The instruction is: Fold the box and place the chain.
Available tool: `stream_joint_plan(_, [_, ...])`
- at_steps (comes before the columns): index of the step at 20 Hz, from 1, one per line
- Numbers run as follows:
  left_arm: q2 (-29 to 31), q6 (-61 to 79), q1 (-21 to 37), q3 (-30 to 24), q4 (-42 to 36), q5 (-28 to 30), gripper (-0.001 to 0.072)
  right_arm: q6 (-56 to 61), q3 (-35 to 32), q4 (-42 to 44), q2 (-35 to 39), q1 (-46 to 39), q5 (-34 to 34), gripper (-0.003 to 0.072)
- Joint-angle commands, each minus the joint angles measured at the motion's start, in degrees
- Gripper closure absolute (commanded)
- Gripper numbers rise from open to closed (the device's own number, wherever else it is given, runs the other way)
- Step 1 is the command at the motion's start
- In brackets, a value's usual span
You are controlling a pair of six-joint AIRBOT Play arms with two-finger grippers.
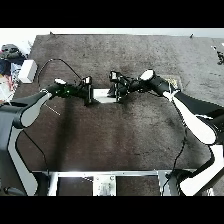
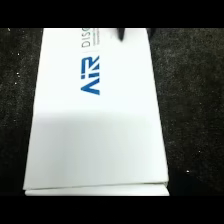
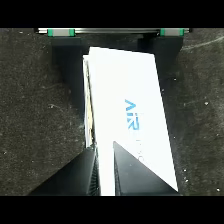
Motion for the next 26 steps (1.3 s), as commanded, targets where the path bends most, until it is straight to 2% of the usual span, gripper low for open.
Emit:
stream_joint_plan(1, [0.0, -0.1, 0.1, 0.0, -0.1, 0.5, 0.0363, 0.3, -0.8, -0.1, 0.0, 0.0, 0.6, 0.0576])
stream_joint_plan(2, [0.0, -0.1, 0.1, 0.0, -0.1, 0.5, 0.0363, 0.3, -0.7, 0.1, 0.0, 0.0, 0.5, 0.0492])
stream_joint_plan(3, [0.0, -0.1, 0.1, 0.0, -0.1, 0.5, 0.0363, 0.3, -0.4, 0.3, 0.0, -0.1, 0.7, 0.0450])
stream_joint_plan(5, [0.0, -0.1, 0.1, 0.0, -0.1, 0.5, 0.0363, 0.4, 0.9, 1.9, 0.3, -0.8, 1.3, 0.0465])
stream_joint_plan(10, [0.0, -0.1, 0.1, 0.0, -0.1, 0.5, 0.0363, 0.4, 2.1, 15.3, 1.3, -4.4, 6.3, 0.0468])
stream_joint_plan(11, [0.0, -0.1, 0.1, 0.0, -0.1, 0.5, 0.0363, 1.2, 2.1, 15.3, 1.0, -4.7, 7.0, 0.0544])
stream_joint_plan(12, [0.0, -0.1, 0.1, 0.0, -0.1, 0.5, 0.0363, 3.3, 1.9, 15.4, 0.7, -5.0, 7.0, 0.0656])
stream_joint_plan(15, [0.0, -0.1, 0.1, 0.0, -0.1, 0.5, 0.0363, 8.9, 1.6, 13.6, -1.6, -5.0, 7.3, 0.0658])
stream_joint_plan(20, [0.0, -0.1, 0.1, 0.0, -0.1, 0.5, 0.0363, 14.6, 1.6, 11.4, -6.6, -5.0, 11.9, 0.0675])
stream_joint_plan(26, [0.0, -0.1, 0.1, 0.0, -0.1, 0.5, 0.0363, 24.2, 1.6, 2.4, -6.9, -5.0, 9.7, 0.0675])
